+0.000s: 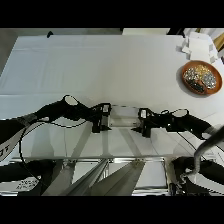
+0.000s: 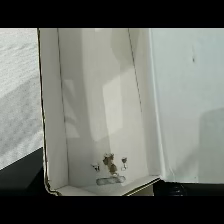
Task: Fold the box and place the chain.
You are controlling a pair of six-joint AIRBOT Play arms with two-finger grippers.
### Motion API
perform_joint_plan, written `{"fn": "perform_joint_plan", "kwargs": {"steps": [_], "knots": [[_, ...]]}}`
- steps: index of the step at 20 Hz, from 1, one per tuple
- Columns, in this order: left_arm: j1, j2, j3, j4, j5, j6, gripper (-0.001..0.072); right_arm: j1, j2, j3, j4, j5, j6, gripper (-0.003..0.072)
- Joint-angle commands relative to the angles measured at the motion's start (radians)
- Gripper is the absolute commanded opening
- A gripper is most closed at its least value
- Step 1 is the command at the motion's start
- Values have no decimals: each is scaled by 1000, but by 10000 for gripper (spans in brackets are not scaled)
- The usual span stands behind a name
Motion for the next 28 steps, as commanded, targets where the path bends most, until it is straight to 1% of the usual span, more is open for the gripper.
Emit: {"fn": "perform_joint_plan", "kwargs": {"steps": [1, 14, 17, 19, 20, 22, 24, 28], "knots": [[0, -1, -1, 1, 4, 0, 412, 0, 1, 0, 0, 0, 0, 411], [0, -1, -1, 1, 4, 0, 412, 0, 0, 0, 0, 0, 0, 411], [0, -1, -1, 1, 4, 0, 412, 0, 1, 0, 0, -2, 0, 396], [0, -1, -1, 1, 4, 0, 412, 0, 1, 0, 0, 0, 0, 403], [0, -1, -1, 1, 4, 0, 412, 0, 1, 0, 1, 0, 0, 439], [0, -1, -1, 1, 4, 0, 412, 0, 1, 0, 1, -2, 0, 600], [0, -1, -1, 1, 4, 0, 412, 0, 1, 0, 0, -2, 1, 697], [0, -1, -1, 1, 4, 0, 412, 0, 21, 0, -10, -3, 26, 702]]}}
